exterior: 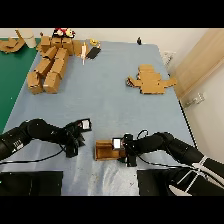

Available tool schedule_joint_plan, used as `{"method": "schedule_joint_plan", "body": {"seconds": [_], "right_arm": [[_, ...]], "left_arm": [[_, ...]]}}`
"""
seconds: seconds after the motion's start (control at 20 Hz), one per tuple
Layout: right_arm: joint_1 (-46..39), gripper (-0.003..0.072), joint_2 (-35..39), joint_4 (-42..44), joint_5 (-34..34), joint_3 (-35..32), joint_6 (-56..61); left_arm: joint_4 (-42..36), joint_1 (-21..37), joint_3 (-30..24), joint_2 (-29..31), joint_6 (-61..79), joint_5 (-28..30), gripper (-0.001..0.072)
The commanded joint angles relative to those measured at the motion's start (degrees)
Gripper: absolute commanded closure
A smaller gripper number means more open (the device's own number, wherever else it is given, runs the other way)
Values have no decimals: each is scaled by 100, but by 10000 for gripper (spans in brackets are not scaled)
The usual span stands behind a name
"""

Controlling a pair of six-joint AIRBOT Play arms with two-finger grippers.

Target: Fold the box.

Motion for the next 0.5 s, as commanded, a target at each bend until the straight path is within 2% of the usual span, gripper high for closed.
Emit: {"method": "schedule_joint_plan", "body": {"seconds": [0.0, 0.2, 0.45], "right_arm": [[0, 193, 2, 0, 2, 0, 2], [0, 193, 2, 2, 2, 0, 2], [0, 193, 2, 2, 2, 0, 2]], "left_arm": [[-31, -697, -72, -61, 459, 361, 52], [-614, -741, -72, -304, 461, 369, 21], [-765, -765, -72, -455, 461, 293, 21]]}}
